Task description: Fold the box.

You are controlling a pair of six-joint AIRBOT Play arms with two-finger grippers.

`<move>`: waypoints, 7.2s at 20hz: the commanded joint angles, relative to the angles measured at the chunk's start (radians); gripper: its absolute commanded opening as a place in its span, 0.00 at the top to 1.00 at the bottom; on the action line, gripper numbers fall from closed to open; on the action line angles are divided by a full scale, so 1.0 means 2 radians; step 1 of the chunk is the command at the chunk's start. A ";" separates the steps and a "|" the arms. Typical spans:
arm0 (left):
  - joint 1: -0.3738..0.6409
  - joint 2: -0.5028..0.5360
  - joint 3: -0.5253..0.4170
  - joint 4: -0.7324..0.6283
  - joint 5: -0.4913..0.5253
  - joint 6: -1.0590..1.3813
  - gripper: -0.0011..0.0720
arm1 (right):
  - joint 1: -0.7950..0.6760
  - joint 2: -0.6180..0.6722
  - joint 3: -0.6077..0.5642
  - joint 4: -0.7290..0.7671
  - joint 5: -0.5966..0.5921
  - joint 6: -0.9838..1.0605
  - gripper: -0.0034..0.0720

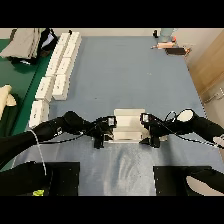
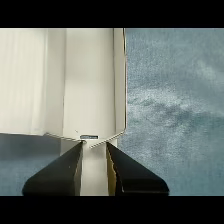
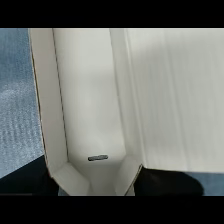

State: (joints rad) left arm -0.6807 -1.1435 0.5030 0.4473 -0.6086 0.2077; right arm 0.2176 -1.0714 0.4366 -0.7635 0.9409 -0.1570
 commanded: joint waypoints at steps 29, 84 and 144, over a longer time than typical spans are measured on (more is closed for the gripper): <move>0.012 0.008 -0.019 -0.013 0.005 -0.036 0.96 | 0.000 0.000 0.000 0.000 0.000 0.000 0.23; -0.023 0.033 0.003 0.079 0.052 -0.139 0.97 | 0.000 0.000 0.000 0.000 0.000 0.000 0.23; -0.084 0.082 0.011 0.181 0.082 -1.054 0.27 | 0.000 0.000 0.000 0.000 0.000 0.000 0.23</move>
State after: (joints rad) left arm -0.8478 -0.9691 0.5114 0.7601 -0.4217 -1.8172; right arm 0.2180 -1.0714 0.4366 -0.7631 0.9409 -0.1570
